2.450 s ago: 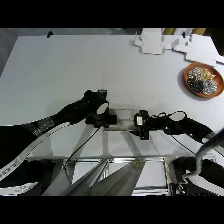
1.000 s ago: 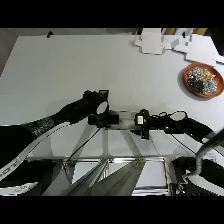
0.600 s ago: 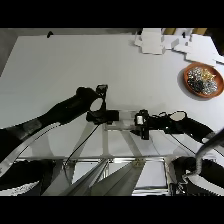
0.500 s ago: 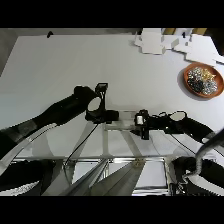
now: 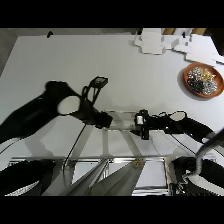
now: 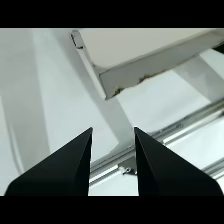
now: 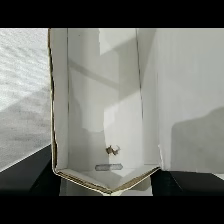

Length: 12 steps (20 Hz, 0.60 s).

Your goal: Fold the box and place the chain.

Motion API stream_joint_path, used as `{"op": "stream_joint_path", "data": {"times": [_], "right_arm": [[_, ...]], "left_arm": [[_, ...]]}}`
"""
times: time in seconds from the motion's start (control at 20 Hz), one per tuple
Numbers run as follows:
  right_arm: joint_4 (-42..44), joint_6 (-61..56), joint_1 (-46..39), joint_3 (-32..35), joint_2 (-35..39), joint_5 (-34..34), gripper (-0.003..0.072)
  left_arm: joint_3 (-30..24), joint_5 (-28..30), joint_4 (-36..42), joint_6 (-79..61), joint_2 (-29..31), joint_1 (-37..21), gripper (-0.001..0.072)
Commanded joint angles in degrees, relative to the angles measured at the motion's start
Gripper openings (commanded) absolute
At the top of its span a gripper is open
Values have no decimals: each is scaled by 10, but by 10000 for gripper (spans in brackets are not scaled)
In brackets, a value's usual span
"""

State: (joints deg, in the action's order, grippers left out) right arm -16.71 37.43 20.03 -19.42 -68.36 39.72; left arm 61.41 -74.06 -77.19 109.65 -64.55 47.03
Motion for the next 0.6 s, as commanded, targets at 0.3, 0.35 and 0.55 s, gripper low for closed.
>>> {"op": "stream_joint_path", "data": {"times": [0.3,0.35,0.55], "right_arm": [[0,0,0,0,0,0,381],[0,0,0,0,0,0,381],[0,0,0,0,0,0,381]], "left_arm": [[-141,26,54,-514,152,-163,291],[-172,49,75,-596,160,-193,291],[-296,148,179,-971,146,-304,290]]}}
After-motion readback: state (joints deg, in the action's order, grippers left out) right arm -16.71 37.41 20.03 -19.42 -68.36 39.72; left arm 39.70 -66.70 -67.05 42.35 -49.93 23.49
